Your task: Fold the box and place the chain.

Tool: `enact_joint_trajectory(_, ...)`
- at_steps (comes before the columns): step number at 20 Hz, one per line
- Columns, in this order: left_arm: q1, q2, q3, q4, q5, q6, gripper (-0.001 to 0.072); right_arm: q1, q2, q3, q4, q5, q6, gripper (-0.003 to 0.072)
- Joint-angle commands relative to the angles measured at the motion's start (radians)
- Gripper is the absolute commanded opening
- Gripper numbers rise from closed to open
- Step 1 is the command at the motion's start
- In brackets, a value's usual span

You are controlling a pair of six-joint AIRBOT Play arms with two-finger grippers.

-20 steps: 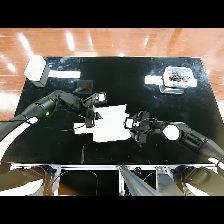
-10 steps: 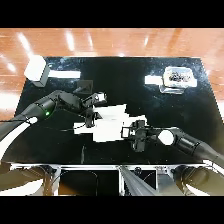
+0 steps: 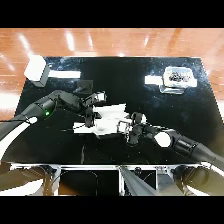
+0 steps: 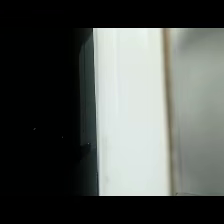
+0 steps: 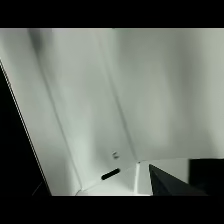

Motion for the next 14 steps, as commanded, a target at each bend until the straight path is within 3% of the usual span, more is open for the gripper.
enact_joint_trajectory(1, 0.001, 0.001, 0.001, 0.0, 0.001, 0.0, 0.0023, -0.02, 0.019, 0.01, 0.006, 0.038, 0.001, 0.072)
enact_joint_trajectory(8, 0.001, 0.001, 0.001, 0.001, 0.0, 0.0, 0.0023, -0.045, 0.018, 0.039, 0.006, 0.029, 0.0, 0.072)
enact_joint_trajectory(14, 0.0, 0.001, 0.001, 0.039, 0.0, 0.0, 0.0023, -0.163, 0.015, 0.119, 0.036, 0.252, -0.047, 0.072)
